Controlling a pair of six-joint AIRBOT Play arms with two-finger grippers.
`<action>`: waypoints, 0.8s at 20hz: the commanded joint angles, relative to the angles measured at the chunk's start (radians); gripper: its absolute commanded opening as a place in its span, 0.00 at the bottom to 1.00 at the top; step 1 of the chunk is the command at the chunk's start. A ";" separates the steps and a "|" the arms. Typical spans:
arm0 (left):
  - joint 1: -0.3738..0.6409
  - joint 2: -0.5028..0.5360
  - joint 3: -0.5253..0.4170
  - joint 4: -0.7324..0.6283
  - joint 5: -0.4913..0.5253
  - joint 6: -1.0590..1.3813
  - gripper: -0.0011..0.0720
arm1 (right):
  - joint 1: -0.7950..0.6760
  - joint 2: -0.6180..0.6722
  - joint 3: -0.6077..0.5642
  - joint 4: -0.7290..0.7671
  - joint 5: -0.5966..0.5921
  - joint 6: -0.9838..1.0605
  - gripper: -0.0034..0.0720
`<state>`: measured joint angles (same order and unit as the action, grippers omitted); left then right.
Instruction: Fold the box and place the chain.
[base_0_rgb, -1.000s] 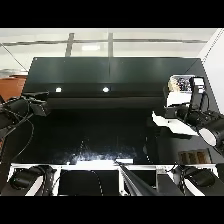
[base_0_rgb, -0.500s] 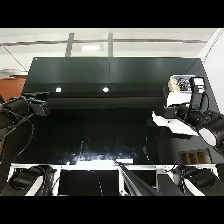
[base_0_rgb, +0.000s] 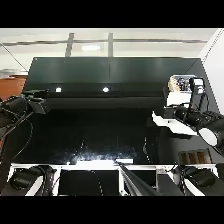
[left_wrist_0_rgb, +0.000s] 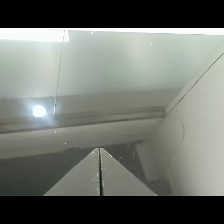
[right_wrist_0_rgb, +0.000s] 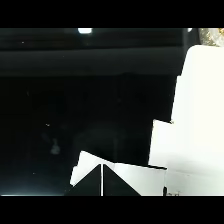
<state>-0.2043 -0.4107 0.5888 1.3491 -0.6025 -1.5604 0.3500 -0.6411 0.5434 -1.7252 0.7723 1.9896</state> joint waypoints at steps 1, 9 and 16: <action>0.000 0.001 0.000 -0.008 0.031 0.000 0.06 | 0.001 0.001 0.000 0.015 -0.022 0.000 0.08; 0.000 -0.042 -0.002 -0.092 -0.007 -0.005 0.97 | -0.106 0.001 0.041 -0.330 0.202 0.053 0.99; -0.003 -0.072 -0.003 -0.183 -0.052 -0.004 0.97 | -0.859 -0.089 0.106 -0.200 0.044 0.041 0.99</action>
<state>-0.2058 -0.4667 0.5865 1.1961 -0.6212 -1.5642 -0.2329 -0.6773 0.6365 -2.0377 0.8803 2.0491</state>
